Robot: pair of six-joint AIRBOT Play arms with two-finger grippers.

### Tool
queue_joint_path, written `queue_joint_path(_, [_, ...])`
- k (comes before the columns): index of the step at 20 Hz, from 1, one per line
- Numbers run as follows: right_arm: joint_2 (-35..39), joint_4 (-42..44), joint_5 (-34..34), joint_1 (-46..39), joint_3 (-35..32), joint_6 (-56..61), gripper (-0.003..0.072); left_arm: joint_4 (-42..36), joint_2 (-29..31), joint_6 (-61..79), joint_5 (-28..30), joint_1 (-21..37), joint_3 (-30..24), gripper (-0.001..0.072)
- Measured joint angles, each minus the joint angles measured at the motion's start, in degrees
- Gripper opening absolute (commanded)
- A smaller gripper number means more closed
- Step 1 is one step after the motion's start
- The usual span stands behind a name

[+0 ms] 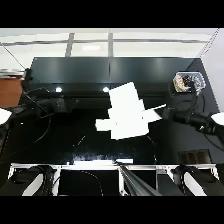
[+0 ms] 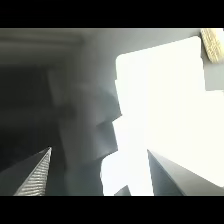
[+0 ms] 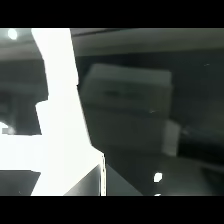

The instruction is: Fold the box and place the chain.

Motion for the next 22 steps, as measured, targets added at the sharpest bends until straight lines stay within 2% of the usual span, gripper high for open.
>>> queue_joint_path(4, [3.28,1.68,-4.02,6.54,-4.39,-6.75,0.0011,-0.52,-6.82,-2.49,-0.39,-6.1,0.02,0.0709])
queue_joint_path(8, [4.13,2.12,-5.64,8.72,-5.6,-9.14,0.0011,-1.46,-16.37,-4.7,-2.03,-8.31,0.13,0.0709])
queue_joint_path(13, [4.42,2.29,-5.73,9.44,-5.99,-9.97,0.0011,-13.4,-28.85,8.7,-7.04,-9.01,0.96,0.0709])
queue_joint_path(17, [4.46,2.34,-5.6,9.55,-6.03,-10.08,0.0012,-18.53,-37.57,17.09,-13.29,-9.31,5.16,0.0709])
queue_joint_path(22, [4.46,2.34,-5.35,9.55,-6.03,-9.44,0.0011,-20.2,-46.21,24.9,-22.88,-10.97,12.57,0.0702])
